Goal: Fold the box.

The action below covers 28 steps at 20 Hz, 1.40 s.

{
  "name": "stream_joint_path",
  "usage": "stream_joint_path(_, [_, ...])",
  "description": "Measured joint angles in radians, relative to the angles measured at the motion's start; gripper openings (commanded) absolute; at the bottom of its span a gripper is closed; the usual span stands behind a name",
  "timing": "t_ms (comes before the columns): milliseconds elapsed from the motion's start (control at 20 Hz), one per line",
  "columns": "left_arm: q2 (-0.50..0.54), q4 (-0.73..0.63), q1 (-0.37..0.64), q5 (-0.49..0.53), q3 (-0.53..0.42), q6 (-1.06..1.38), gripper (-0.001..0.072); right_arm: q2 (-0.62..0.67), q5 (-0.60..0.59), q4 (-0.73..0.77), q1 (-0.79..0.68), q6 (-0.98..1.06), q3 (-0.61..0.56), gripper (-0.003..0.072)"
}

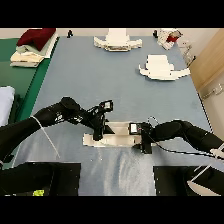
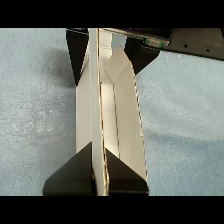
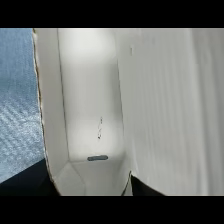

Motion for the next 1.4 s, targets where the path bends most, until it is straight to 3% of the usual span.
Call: stream_joint_path(1400, [0.000,-0.033,-0.009,-0.036,0.000,0.000,0.0016,0.000,0.002,-0.002,0.000,-0.001,0.000,0.0512])
